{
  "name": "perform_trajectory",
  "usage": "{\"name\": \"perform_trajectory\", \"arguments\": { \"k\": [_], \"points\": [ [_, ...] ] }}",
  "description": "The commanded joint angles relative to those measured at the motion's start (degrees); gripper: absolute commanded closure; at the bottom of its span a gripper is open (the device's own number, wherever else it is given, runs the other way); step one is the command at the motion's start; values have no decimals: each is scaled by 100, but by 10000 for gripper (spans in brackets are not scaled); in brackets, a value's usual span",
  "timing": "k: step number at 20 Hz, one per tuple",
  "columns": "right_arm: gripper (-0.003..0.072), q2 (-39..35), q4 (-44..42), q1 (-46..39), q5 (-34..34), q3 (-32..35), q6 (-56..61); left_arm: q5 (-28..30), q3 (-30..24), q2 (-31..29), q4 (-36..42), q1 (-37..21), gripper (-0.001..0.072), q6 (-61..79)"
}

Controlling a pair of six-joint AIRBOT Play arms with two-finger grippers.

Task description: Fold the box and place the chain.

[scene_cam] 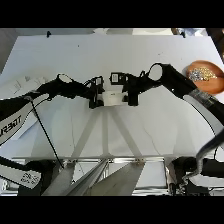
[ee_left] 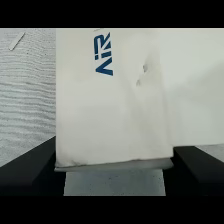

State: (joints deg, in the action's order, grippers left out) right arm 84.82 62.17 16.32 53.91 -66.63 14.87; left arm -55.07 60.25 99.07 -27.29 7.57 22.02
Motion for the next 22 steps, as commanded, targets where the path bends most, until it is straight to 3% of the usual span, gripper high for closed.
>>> {"name": "perform_trajectory", "arguments": {
  "k": [1, 9, 11, 18, 22],
  "points": [
    [196, -15, 61, 4, -649, 146, -15, 0, 2, 2, 0, 2, 317, 2],
    [234, -24, 55, 4, -1143, 144, -13, 0, 2, 2, 0, 2, 317, 0],
    [388, -42, 50, 4, -1110, 144, -13, 0, 2, 2, 0, 2, 317, 0],
    [388, -129, 50, 4, -1113, 146, -15, 0, 2, 2, -2, 2, 317, 0],
    [399, -59, 52, 4, -476, 149, -13, 0, 2, 2, -2, 2, 317, 0]
  ]
}}
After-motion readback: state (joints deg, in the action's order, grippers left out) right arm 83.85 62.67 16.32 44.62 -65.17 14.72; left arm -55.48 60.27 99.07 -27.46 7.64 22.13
